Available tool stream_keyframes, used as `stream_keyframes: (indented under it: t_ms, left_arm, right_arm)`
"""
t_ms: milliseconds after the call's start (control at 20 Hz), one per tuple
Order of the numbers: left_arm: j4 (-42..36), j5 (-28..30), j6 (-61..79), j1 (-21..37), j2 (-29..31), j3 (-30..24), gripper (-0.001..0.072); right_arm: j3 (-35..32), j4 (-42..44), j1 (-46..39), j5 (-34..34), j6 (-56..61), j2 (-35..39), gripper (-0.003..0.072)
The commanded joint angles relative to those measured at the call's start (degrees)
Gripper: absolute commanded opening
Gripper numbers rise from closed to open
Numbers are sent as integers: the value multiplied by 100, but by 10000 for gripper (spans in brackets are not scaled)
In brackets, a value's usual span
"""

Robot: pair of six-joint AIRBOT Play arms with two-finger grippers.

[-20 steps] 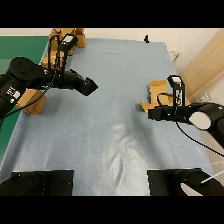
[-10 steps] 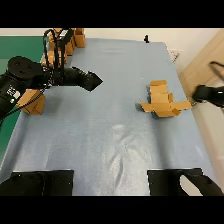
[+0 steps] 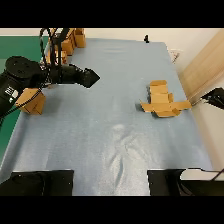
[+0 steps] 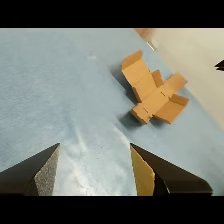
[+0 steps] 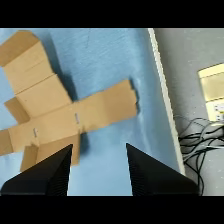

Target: Fold the box.

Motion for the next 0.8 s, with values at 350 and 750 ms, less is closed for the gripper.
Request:
stream_keyframes:
  t_ms: [350,750]
  left_arm:
    - [42,295,50,83,-4,-2,687]
    - [142,282,46,81,-4,-2,687]
  right_arm:
    - [1777,846,-166,667,-859,-2699,481]
    - [1786,1099,247,975,-1147,-2940,446]
